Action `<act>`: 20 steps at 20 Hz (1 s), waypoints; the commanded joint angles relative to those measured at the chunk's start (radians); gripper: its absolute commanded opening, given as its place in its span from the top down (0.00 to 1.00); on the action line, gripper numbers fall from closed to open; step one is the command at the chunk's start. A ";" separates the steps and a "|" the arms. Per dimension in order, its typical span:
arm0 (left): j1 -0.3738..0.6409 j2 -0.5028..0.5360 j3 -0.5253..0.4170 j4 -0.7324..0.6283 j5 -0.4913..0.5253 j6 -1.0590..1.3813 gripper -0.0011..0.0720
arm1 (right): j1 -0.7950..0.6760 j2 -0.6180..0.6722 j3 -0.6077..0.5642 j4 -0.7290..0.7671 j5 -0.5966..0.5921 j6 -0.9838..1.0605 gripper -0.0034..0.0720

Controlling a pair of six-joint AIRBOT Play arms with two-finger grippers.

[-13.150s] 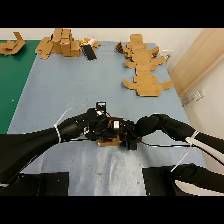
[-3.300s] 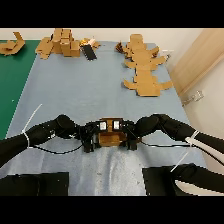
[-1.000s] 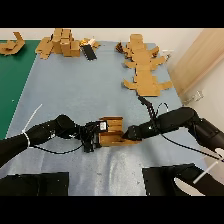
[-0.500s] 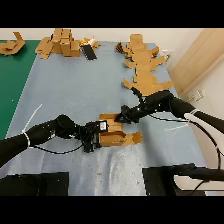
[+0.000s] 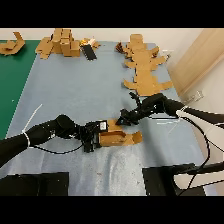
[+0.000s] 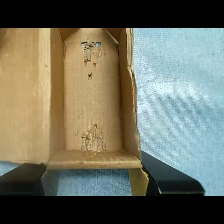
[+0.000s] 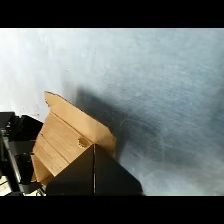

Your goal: Fold the box.

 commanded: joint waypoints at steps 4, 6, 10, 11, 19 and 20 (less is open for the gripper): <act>0.000 0.000 0.001 0.000 0.000 0.000 0.30 | -0.009 0.002 0.015 -0.017 -0.005 -0.019 0.95; 0.000 0.000 0.001 0.000 0.000 0.000 0.30 | -0.034 0.064 0.082 -0.034 -0.022 -0.038 0.95; 0.000 0.000 0.001 0.000 0.000 0.000 0.30 | -0.031 0.304 0.111 -0.302 -0.038 0.017 0.95; 0.000 0.000 0.001 0.000 0.000 0.000 0.30 | -0.018 0.369 0.089 -0.380 -0.066 0.033 0.95; 0.000 0.000 0.001 0.000 0.000 0.000 0.30 | 0.301 0.672 -0.237 -0.697 -0.117 -0.076 0.94; 0.000 0.000 0.001 0.000 0.000 0.000 0.30 | 0.336 0.673 -0.261 -0.737 -0.110 -0.098 0.72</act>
